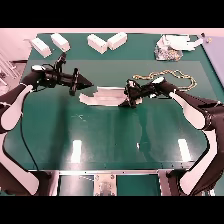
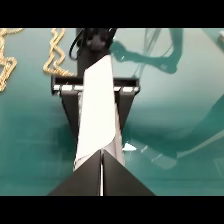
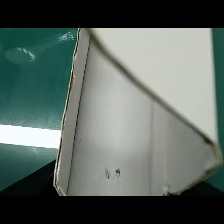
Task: Fold the box and place the chain.
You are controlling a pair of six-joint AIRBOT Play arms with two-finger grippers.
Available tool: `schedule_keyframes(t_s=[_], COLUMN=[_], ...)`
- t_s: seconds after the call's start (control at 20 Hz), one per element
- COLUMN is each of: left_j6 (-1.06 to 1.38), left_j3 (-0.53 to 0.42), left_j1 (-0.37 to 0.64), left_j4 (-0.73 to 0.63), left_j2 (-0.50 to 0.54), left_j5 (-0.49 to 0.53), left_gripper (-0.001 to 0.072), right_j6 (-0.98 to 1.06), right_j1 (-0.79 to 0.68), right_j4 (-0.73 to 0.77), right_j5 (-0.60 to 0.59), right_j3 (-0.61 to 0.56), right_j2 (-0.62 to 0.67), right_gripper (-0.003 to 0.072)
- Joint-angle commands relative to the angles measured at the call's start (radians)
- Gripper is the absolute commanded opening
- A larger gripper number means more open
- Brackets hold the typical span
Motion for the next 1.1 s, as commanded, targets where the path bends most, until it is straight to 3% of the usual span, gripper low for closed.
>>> schedule_keyframes(t_s=[0.0,0.3,0.45,0.8,1.05], left_j6=[0.035,0.051,0.061,0.132,0.152], left_j3=[-0.089,-0.103,-0.103,-0.103,-0.103], left_j1=[-0.035,-0.092,-0.096,-0.133,-0.196], left_j4=[0.025,0.033,0.006,-0.104,-0.095], left_j2=[0.037,0.037,0.037,0.037,0.037], left_j5=[0.152,0.334,0.347,0.491,0.652], left_gripper=[0.0013,0.0014,0.0014,0.0014,0.0014], right_j6=[0.0,0.0,0.0,0.0,0.0], right_j1=[0.0,0.0,0.0,0.0,0.0], right_j4=[0.0,0.0,0.0,0.0,0.0], right_j5=[0.0,0.0,0.0,0.0,0.0], right_j3=[0.0,0.0,0.0,0.0,0.0], right_j2=[0.0,0.0,0.0,0.0,0.0], right_gripper=[0.0493,0.0493,0.0493,0.0493,0.0493])
